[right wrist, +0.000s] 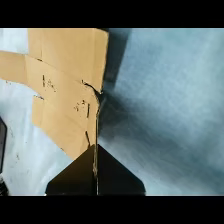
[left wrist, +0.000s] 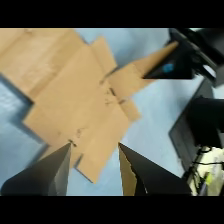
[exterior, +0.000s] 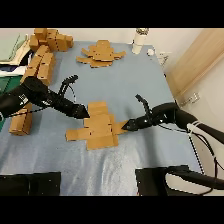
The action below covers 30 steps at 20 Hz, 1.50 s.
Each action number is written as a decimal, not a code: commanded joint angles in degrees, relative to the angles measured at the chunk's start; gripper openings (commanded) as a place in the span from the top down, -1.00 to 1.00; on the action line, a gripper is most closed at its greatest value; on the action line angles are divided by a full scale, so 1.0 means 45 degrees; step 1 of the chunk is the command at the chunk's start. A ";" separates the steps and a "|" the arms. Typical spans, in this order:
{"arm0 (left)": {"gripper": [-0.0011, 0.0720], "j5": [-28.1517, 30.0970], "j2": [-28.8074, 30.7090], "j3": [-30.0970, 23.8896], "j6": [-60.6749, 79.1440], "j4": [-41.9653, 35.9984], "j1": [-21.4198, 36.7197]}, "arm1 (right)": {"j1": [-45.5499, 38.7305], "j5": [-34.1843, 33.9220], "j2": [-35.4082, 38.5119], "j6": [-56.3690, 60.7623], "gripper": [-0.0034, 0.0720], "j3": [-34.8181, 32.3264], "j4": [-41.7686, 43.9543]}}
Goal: Fold the box.
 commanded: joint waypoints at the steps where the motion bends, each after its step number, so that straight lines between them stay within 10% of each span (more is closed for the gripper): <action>1: -0.25 0.0442 -0.0665 0.0005 -0.0078 0.0680 0.0316 | 0.0063 0.1559 0.1574 -0.1044 0.91 -0.2113 0.0763; 15: -0.49 0.0597 -0.4993 0.0986 0.3317 -0.4843 0.0918 | 0.0063 0.1889 0.3706 -0.1666 0.91 -0.3143 0.0869; 19: -0.46 -0.1209 -0.5843 0.2040 0.3701 -0.5163 0.0913 | 0.0063 0.1880 0.3706 -0.1661 0.91 -0.3143 0.0865; 30: 0.53 -0.3619 -0.6460 0.2380 0.4551 -0.5081 0.0903 | 0.0063 0.1982 0.3691 -0.1656 0.91 -0.3143 0.0797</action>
